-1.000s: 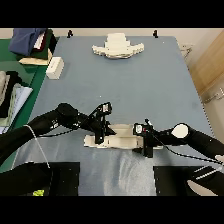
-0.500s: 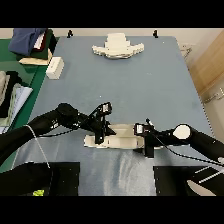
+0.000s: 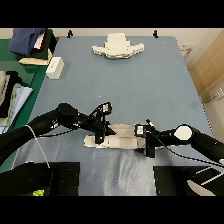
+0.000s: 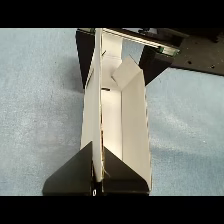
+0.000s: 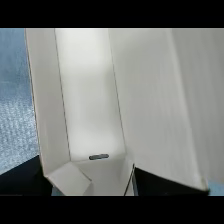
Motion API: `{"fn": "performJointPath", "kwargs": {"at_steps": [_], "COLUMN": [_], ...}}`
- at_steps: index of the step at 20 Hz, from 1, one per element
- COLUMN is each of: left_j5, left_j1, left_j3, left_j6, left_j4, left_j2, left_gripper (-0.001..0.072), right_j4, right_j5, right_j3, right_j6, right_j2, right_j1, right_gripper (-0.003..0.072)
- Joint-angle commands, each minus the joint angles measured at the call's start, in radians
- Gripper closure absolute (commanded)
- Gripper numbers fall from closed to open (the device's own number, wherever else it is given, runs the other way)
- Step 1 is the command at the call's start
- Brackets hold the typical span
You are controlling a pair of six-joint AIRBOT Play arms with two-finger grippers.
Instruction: Fold the box.
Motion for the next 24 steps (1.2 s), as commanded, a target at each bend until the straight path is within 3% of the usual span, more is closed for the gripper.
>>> {"fn": "performJointPath", "kwargs": {"at_steps": [1,7,18,22,23,24], "left_j5": [0.001,0.001,0.000,0.000,0.000,0.000], "left_j1": [0.001,0.001,0.001,0.001,0.001,0.001], "left_j3": [0.001,0.001,0.001,0.001,0.001,0.001], "left_j6": [0.001,0.001,0.001,0.001,0.001,0.001], "left_j4": [0.000,0.000,0.000,0.000,0.000,0.000], "left_j2": [0.000,0.000,0.000,0.000,0.000,0.000], "left_gripper": [0.0692,0.0692,0.0693,0.0692,0.0693,0.0693], "right_j4": [-0.027,-0.028,-0.007,0.010,0.027,0.039], "right_j5": [-0.012,-0.016,-0.016,-0.016,-0.016,-0.016], "right_j3": [0.000,0.000,0.001,0.001,0.001,0.001], "right_j6": [0.011,0.010,0.010,0.011,0.011,0.011], "right_j2": [0.001,-0.006,-0.034,-0.029,-0.021,-0.014], "right_j1": [0.000,0.000,0.013,0.013,0.013,0.013], "right_gripper": [-0.0023,0.0106,0.0106,0.0089,-0.0028,-0.0034]}}
